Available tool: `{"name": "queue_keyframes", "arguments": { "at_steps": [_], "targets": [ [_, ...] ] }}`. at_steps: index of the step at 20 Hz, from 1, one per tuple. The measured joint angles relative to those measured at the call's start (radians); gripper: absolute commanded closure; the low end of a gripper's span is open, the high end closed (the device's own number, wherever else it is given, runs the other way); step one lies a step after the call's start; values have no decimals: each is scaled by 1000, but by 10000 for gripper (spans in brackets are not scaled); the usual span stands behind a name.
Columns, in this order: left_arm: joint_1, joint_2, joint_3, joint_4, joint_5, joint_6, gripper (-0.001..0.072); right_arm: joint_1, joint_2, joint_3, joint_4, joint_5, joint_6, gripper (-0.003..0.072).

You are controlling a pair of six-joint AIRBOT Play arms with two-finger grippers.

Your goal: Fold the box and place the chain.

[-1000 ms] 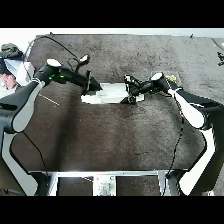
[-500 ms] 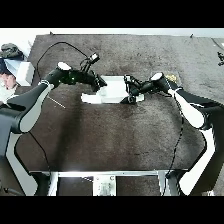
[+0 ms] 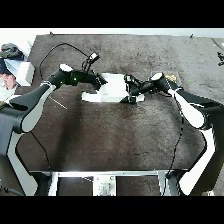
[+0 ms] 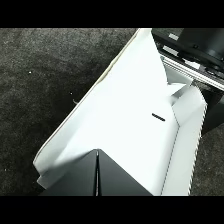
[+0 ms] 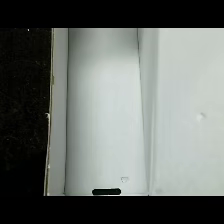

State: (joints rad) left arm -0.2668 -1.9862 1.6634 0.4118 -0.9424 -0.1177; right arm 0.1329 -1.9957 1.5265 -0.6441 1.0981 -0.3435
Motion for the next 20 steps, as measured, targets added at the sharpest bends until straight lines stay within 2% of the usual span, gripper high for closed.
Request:
{"name": "queue_keyframes", "arguments": {
  "at_steps": [10, 20],
  "targets": [
    [1, -3, 70, 5, -73, 40, 698, 0, 0, 0, -3, 0, -2, 214],
    [1, -52, 68, 78, -74, 13, 698, 0, 0, 0, -3, 1, -1, 214]
  ]
}}
